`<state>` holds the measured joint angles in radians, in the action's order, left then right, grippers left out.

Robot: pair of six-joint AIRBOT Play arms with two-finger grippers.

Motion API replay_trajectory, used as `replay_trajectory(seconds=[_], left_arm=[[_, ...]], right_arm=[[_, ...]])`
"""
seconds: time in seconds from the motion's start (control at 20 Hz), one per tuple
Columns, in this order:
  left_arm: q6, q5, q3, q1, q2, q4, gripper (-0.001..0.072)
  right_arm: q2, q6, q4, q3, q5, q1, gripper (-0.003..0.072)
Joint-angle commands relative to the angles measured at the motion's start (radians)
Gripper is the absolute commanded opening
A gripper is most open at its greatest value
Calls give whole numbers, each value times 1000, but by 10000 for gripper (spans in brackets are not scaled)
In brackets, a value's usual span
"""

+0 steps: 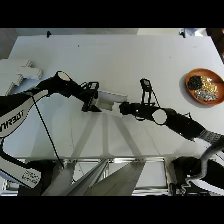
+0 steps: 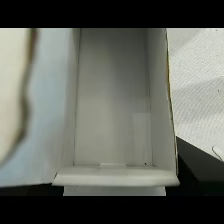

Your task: Fold the box and place the chain.

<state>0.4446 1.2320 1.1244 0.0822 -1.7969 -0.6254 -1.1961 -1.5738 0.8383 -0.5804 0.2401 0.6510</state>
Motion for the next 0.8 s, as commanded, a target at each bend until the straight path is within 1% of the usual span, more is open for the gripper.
replay_trajectory(seconds=[0.0,0.2,0.3,0.5,0.6,0.75], left_arm=[[-1,-1,1,0,1,0,394],[0,-1,1,0,1,0,394],[-1,-1,1,0,1,0,394],[-1,-1,1,0,1,0,394],[-1,-1,1,0,1,0,394],[-1,-1,1,0,1,0,394]], right_arm=[[-1,12,3,0,11,17,359],[-1,-10,86,0,40,16,359],[-1,-65,113,0,27,16,357],[-1,-184,237,0,28,14,356],[-1,-231,268,0,17,14,354],[-1,-237,277,0,-6,14,342]])
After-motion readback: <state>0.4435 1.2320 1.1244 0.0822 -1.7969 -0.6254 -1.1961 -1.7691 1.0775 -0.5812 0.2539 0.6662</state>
